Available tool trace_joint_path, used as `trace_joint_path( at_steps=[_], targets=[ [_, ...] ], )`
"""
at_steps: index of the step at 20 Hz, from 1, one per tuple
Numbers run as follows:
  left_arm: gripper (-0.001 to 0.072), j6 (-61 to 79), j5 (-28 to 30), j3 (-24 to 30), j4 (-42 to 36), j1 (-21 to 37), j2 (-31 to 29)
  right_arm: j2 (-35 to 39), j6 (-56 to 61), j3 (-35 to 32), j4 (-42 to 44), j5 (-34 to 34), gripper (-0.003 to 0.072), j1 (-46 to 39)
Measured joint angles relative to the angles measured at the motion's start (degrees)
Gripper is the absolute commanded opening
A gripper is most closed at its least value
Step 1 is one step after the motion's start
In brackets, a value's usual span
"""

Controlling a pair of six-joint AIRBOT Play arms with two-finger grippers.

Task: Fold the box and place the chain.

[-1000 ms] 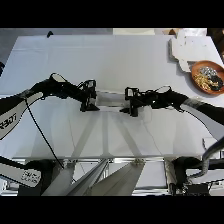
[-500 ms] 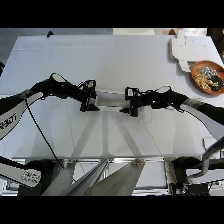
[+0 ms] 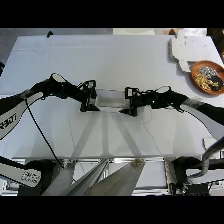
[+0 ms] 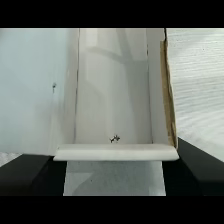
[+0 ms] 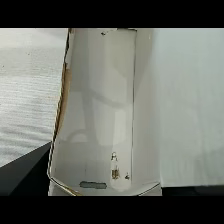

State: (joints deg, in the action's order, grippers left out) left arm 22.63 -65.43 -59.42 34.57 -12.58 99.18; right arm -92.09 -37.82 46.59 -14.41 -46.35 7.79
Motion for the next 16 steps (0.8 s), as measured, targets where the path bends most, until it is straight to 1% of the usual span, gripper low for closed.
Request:
trace_joint_path(
  at_steps=[11, 16],
  targets=[
    [0.033, 0.0, 0.2, 0.0, 0.0, 0.0, 0.0, 0.4, 0.0, 0.0, -4.5, 1.3, 0.0677, -0.1],
    [0.033, 0.0, 0.5, 0.0, -0.1, 0.0, 0.0, 1.6, 0.3, 0.0, -5.2, 3.1, 0.0677, 0.0]
  ],
)
